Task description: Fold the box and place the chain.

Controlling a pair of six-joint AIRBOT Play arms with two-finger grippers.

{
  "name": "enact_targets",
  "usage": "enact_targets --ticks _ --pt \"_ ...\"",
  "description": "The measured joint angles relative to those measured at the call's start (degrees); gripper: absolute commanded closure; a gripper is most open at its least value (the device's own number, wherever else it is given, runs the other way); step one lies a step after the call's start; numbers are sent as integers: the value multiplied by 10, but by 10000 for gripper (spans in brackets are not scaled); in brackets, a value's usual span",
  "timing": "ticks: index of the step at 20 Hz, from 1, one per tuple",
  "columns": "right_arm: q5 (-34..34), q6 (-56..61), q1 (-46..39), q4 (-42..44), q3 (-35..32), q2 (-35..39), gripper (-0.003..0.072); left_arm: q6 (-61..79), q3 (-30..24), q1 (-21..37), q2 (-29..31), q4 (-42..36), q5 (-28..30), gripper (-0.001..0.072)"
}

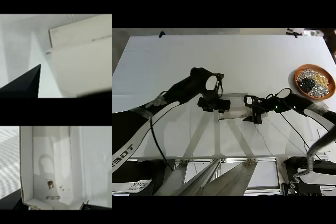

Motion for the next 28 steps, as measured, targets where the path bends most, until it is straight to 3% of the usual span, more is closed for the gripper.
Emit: enact_targets --ticks 1,3,5,11,19,22,23,24,26,27,28 --pt "0 0 0 0 0 0 181 32 0 6 12 0 -5 277" --pt "0 0 0 0 0 0 181 111 0 14 31 -2 -5 509" --pt "0 0 0 0 0 0 181 203 0 19 41 -7 7 692" --pt "0 0 0 0 0 0 181 463 -7 24 42 -83 91 700" --pt "0 0 0 0 0 0 181 575 -10 4 40 -138 132 705" --pt "0 0 0 0 0 0 181 634 -32 -6 64 -142 146 703" --pt "0 0 0 0 0 0 181 657 -47 -8 79 -143 153 694" --pt "0 0 0 0 0 0 181 681 -68 -7 97 -144 158 638" --pt "0 0 0 0 0 0 181 744 -126 0 141 -145 170 237" --pt "0 0 0 0 0 0 181 779 -157 7 163 -148 177 81" --pt "0 0 0 0 0 0 181 817 -188 15 183 -150 183 50"
